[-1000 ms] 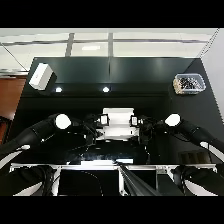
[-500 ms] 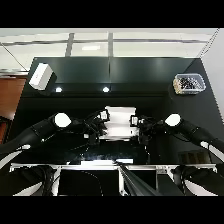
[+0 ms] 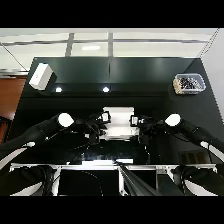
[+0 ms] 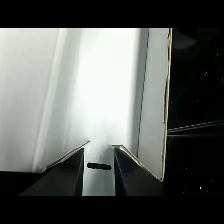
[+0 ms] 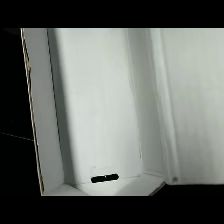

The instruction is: Fold the box and place the chain.

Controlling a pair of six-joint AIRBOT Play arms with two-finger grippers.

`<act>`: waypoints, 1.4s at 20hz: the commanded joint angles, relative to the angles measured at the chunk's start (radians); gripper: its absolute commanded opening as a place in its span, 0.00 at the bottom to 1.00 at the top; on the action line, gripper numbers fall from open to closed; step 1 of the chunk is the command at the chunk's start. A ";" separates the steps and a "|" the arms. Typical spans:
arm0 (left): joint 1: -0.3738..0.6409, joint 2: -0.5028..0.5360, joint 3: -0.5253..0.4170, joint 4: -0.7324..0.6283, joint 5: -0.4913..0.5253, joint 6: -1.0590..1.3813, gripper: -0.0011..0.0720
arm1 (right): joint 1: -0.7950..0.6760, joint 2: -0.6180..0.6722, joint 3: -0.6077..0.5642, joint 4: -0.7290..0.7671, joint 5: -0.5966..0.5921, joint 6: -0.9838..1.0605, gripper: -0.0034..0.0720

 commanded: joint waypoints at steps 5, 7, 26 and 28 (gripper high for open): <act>-0.001 -0.004 0.000 -0.033 -0.008 0.009 0.75 | 0.000 -0.001 0.000 0.001 0.001 0.001 0.62; -0.001 -0.004 0.000 -0.033 -0.011 0.008 0.44 | 0.000 -0.001 0.000 0.001 0.001 0.001 0.62; 0.612 0.226 -0.110 0.263 -0.388 -1.382 0.05 | 0.000 -0.001 0.000 0.001 0.001 0.001 0.62; 0.622 0.169 -0.144 0.085 -0.426 -1.253 0.05 | 0.000 -0.001 0.000 0.001 0.001 0.001 0.62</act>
